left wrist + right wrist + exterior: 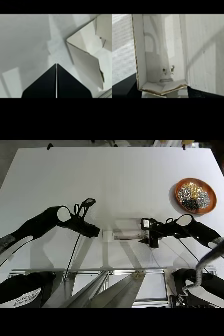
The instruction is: Fold the box and place the chain.
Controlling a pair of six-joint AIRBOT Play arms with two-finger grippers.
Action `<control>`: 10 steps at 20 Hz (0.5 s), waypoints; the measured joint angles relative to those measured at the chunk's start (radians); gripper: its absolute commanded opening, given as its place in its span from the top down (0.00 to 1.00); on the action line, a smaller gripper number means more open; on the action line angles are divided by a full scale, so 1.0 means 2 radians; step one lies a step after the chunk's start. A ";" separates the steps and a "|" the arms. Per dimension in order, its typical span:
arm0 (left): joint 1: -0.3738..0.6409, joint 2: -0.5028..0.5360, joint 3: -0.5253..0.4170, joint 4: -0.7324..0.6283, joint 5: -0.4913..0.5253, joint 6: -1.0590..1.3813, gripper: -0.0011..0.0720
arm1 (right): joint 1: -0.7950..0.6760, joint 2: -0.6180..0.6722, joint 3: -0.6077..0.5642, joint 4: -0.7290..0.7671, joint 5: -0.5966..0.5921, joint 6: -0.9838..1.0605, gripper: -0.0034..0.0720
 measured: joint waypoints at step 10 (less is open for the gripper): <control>-0.009 -0.027 -0.007 -0.076 0.034 -0.012 0.98 | 0.000 0.000 0.000 0.000 0.000 0.000 0.43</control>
